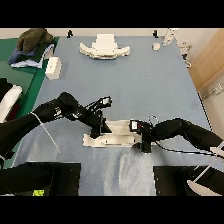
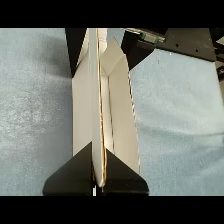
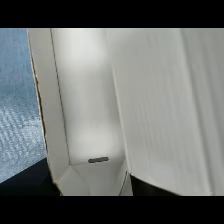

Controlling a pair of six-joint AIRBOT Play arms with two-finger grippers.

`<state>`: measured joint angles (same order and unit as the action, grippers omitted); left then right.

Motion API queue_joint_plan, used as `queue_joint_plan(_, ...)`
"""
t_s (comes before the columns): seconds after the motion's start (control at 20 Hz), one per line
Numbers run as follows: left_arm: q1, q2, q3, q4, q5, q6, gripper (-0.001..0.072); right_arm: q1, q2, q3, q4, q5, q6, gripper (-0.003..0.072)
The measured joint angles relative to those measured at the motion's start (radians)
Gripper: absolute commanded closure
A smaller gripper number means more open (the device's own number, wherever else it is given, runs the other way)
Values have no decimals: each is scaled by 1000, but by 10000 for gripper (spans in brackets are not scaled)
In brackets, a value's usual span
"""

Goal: Fold the box.

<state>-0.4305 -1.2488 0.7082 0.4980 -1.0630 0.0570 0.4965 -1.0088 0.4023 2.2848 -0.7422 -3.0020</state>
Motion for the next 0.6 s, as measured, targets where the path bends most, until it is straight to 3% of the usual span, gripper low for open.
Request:
queue_joint_plan(0.4,0,0,0,-20,13,5,696,0,0,0,0,0,0,157)
queue_joint_plan(0.45,0,0,0,-21,15,5,580,0,0,0,0,0,0,157)
queue_joint_plan(0.5,0,0,0,-21,28,6,355,0,0,0,0,0,0,157)
queue_joint_plan(0.6,-1,0,-1,-22,27,4,337,0,0,0,-1,0,0,157)
